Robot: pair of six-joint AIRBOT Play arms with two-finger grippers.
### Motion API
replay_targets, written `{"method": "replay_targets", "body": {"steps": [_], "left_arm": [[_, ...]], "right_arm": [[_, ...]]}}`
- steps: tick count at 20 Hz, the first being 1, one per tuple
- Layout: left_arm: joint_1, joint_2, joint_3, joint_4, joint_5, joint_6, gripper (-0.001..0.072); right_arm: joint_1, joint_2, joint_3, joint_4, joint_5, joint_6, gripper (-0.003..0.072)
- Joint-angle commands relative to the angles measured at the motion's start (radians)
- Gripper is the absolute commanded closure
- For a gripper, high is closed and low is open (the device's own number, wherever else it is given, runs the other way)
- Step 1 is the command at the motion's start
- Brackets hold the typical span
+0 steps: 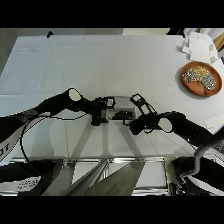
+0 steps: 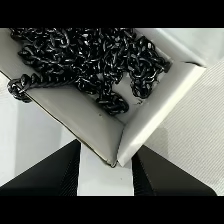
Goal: Fold the box and place the chain.
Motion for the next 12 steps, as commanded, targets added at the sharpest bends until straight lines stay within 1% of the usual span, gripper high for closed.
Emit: {"method": "replay_targets", "body": {"steps": [1, 6, 8, 9, 10, 11, 12], "left_arm": [[0.000, 0.000, 0.000, 0.001, 0.000, 0.002, 0.0700], [0.000, 0.000, 0.000, 0.001, 0.000, 0.002, 0.0700], [0.000, 0.000, 0.000, 0.001, 0.000, 0.002, 0.0700], [0.000, 0.000, 0.000, 0.001, 0.000, 0.002, 0.0700], [0.000, 0.000, 0.000, 0.001, 0.000, 0.002, 0.0700], [0.000, 0.000, 0.000, 0.001, 0.000, 0.002, 0.0700], [0.000, 0.000, 0.000, 0.001, 0.000, 0.002, 0.0700]], "right_arm": [[0.002, -0.001, 0.001, -0.006, -0.018, 0.016, 0.0395], [0.006, -0.041, 0.001, 0.001, -0.008, 0.018, 0.0403], [0.016, -0.047, 0.001, 0.001, 0.001, 0.017, 0.0444], [0.016, -0.047, 0.001, 0.001, 0.005, 0.017, 0.0475], [0.016, -0.047, 0.001, 0.001, 0.010, 0.017, 0.0523], [0.016, -0.047, 0.001, 0.001, 0.020, 0.017, 0.0534], [0.016, -0.047, 0.001, 0.001, 0.033, 0.017, 0.0562]]}}
